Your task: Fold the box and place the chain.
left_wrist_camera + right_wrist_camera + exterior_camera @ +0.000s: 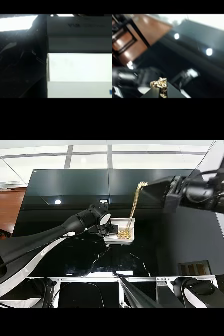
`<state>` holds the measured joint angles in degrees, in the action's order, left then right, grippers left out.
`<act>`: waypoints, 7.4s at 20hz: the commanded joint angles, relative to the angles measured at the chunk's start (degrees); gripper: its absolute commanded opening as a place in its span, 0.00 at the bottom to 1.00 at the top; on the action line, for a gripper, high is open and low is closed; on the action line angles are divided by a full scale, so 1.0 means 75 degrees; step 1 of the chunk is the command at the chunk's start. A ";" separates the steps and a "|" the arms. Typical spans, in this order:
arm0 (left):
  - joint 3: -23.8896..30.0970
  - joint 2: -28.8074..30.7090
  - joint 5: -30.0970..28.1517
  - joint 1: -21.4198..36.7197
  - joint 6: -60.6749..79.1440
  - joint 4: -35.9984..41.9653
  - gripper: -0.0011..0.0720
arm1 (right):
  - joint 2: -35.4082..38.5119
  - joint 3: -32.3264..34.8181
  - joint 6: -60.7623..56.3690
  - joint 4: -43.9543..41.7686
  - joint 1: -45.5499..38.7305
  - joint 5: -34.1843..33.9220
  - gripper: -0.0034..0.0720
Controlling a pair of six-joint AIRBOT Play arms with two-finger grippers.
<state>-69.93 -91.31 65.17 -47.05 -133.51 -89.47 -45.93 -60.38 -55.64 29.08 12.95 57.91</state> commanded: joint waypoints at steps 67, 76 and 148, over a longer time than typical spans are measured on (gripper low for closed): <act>0.3905 0.2020 -0.1868 0.3672 1.9829 0.7452 1.00 | -0.1300 0.3086 -0.0723 0.1070 -0.0950 -0.0064 0.39; 0.3564 0.1303 -0.2232 0.3034 1.9791 0.7481 1.00 | -0.1300 0.3086 -0.0720 0.1070 -0.0950 -0.0061 0.39; 0.3375 0.1160 -0.2667 0.2734 1.9176 0.7612 0.52 | -0.2728 0.2311 0.6875 0.1588 0.0717 -0.0551 0.48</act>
<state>-44.60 -82.56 45.17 -26.50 10.28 -32.34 -66.37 -43.03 -4.05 41.06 18.31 53.93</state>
